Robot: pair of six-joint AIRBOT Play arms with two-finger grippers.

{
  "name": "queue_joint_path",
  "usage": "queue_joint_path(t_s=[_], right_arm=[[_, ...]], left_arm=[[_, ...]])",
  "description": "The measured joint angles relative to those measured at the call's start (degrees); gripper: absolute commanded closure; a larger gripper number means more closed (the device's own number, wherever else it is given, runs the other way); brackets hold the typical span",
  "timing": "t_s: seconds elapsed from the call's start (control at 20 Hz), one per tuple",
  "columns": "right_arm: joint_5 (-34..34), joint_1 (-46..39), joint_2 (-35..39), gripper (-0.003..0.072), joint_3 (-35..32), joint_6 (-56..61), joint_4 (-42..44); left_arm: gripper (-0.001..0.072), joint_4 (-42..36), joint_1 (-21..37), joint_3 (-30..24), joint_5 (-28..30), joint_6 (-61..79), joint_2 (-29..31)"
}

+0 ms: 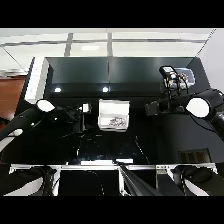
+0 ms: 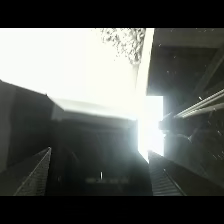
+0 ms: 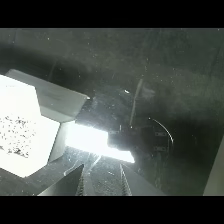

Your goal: Fold the box and place the chain.

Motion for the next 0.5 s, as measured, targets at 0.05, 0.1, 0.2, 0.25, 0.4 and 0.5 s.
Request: queue_joint_path(t_s=[0.05,0.1,0.2,0.25,0.4,0.5], right_arm=[[-0.1,0.0,0.0,0.0415,0.0,0.1,0.0],[-0.2,0.0,0.0,0.0414,0.0,0.2,0.0],[-0.2,0.0,0.0,0.0415,0.0,0.3,0.0],[-0.3,0.0,0.0,0.0415,0.0,0.4,0.0],[-0.3,0.0,0.0,0.0414,0.0,0.4,0.1],[-0.4,0.0,0.0,0.0415,0.0,0.5,0.1]], left_arm=[[-0.0010,-2.1,-0.1,0.5,-0.5,1.2,-1.5],[-0.0010,-3.7,-0.3,0.9,-0.9,2.1,-2.6],[-0.0010,-5.8,-0.7,1.7,-1.6,3.2,-4.3],[-0.0010,-6.4,-0.8,1.9,-1.7,3.5,-4.7],[-0.0009,-7.6,-1.0,2.3,-2.1,4.1,-5.5],[-0.0009,-7.8,-1.4,2.5,-2.3,4.5,-5.8]])
